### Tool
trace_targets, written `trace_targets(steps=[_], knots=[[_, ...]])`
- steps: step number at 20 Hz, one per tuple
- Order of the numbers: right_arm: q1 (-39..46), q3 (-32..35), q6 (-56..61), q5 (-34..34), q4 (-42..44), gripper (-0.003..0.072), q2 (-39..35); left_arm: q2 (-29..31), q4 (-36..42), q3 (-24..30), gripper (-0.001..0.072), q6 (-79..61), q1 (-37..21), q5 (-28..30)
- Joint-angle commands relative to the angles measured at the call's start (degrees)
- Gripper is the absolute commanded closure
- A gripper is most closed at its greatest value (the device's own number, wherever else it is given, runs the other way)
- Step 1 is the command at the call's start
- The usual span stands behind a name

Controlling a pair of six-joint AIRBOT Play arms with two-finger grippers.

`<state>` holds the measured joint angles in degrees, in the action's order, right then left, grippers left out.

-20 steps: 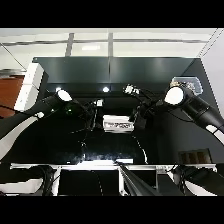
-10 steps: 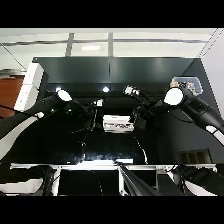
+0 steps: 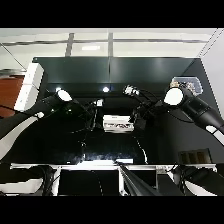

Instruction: Fold the box and place the chain.

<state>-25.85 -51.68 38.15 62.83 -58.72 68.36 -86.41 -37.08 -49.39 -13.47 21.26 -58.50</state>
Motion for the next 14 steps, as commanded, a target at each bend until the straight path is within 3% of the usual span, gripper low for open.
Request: trace_targets(steps=[1, 14], knots=[[0.0, 0.0, 0.1, -0.1, 0.0, 0.0440, 0.0, 0.0, 0.0, 0.0, 0.0210, 0.0, 0.0, 0.0], [-1.0, 0.9, 0.6, -0.2, -0.5, 0.0459, 0.0, 0.0, 0.0, 0.0, 0.0210, 0.0, 0.0, 0.0]])
